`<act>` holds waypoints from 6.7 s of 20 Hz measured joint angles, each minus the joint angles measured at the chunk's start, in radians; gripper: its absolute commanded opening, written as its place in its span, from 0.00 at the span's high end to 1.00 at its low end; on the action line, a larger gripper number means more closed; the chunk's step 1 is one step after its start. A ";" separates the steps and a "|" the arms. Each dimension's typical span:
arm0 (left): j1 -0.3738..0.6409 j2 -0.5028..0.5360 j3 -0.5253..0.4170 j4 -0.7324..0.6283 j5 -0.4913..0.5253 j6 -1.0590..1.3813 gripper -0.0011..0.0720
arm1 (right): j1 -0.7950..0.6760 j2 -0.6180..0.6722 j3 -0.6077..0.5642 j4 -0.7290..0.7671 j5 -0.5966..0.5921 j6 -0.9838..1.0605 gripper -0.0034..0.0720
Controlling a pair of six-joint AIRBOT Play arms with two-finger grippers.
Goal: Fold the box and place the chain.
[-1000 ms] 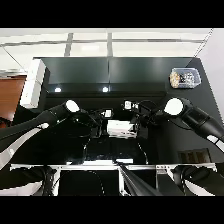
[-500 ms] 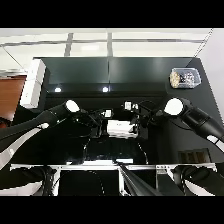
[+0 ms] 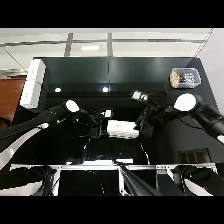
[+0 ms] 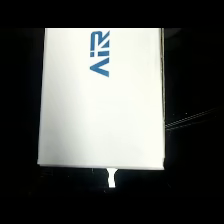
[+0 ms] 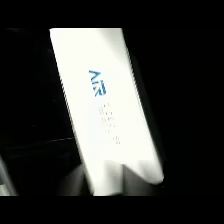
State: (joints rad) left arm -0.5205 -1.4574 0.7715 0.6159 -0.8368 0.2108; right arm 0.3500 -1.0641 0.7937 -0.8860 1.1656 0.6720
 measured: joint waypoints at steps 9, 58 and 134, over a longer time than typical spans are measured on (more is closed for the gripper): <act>0.000 0.000 0.000 0.000 0.000 0.001 0.52 | -0.126 0.022 -0.275 0.495 -0.031 0.257 0.94; 0.040 0.085 0.098 0.109 -0.132 -0.259 0.01 | -0.610 0.243 -0.053 -0.223 0.137 0.493 0.94; 0.736 0.230 0.166 0.995 -0.570 -1.652 0.43 | -0.626 0.249 -0.183 -0.108 -0.026 0.450 0.94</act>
State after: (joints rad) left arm 0.2153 -1.2278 0.9379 1.6104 -1.4071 -1.4410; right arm -0.2756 -0.8154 0.6109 -0.9943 1.1400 1.1217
